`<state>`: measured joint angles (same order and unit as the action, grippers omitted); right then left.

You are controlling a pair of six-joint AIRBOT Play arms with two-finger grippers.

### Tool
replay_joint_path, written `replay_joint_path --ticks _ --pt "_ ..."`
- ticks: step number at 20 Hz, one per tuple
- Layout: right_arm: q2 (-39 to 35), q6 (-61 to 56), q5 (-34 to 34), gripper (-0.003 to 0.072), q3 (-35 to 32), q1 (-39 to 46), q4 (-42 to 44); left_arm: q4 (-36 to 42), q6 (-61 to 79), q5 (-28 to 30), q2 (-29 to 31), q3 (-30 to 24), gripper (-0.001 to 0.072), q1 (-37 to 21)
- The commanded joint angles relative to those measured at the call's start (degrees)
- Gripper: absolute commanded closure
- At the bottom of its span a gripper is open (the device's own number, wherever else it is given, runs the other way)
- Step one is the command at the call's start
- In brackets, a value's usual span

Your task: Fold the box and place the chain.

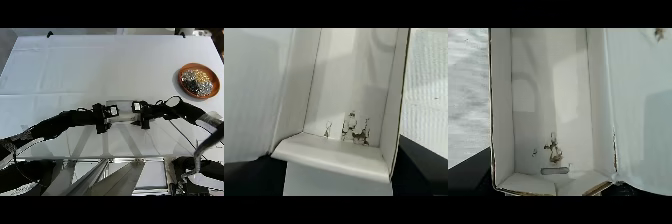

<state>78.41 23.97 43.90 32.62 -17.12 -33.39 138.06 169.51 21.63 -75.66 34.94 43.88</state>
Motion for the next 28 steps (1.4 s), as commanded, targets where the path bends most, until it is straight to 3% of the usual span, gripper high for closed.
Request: replay_joint_path --ticks 1,10,15,19,24,26,28 --pt "0.0 -0.1 0.2 0.0288 0.0 -0.1 0.0 -0.5 0.0 -4.4 0.0 0.1 0.0570 -0.1" --pt "0.0 -0.1 0.2 0.0288 0.0 -0.1 0.0 -0.5 0.0 -3.8 0.0 0.1 0.0572 0.0" --pt "0.0 -0.1 0.5 0.0288 0.0 -0.1 0.2 -0.5 0.0 6.4 0.2 0.1 0.0574 0.0" --pt "0.0 -7.4 10.8 0.0309 0.0 -0.1 0.6 -0.5 0.0 12.1 0.2 0.1 0.0573 0.0" --pt "0.0 -8.5 11.6 0.0315 0.0 -0.1 0.5 -0.5 0.0 11.2 0.2 0.1 0.0571 0.0" --pt "0.0 -8.4 9.4 0.0437 0.0 -0.1 0.4 -0.5 0.0 11.1 0.2 0.1 0.0570 0.0" --pt "0.0 -5.3 7.2 0.0449 0.0 -0.1 0.6 -0.5 0.0 10.9 0.2 0.1 0.0570 0.0"
